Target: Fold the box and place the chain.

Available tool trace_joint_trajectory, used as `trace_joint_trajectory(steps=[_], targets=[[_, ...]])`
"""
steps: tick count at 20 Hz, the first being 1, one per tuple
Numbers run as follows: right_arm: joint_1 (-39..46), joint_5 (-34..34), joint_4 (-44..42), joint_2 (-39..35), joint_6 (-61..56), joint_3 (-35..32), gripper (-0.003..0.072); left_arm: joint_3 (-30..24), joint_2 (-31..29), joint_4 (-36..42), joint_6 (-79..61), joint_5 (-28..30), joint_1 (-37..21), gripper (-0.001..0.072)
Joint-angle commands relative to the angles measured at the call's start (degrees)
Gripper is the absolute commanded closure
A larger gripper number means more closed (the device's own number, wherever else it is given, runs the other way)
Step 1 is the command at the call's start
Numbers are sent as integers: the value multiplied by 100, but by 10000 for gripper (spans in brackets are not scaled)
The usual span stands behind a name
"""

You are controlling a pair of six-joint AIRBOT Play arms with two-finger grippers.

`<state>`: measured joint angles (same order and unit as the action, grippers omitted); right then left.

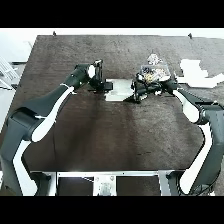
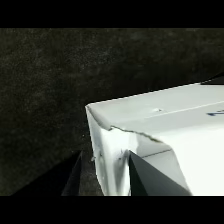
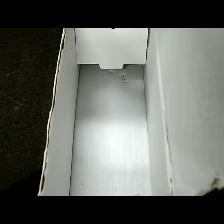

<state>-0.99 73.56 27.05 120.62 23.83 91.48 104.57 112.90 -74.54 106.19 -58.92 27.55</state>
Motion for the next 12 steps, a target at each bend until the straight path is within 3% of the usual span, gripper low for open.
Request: trace_joint_trajectory(steps=[1,8,12], targets=[[0,-2,0,4,-2,4,103,177,129,-63,129,-83,50,372],[0,-2,-2,4,-2,4,103,1303,802,-308,546,-1147,94,372],[0,-2,-2,4,-2,4,104,1425,896,-306,616,-1180,92,372]])
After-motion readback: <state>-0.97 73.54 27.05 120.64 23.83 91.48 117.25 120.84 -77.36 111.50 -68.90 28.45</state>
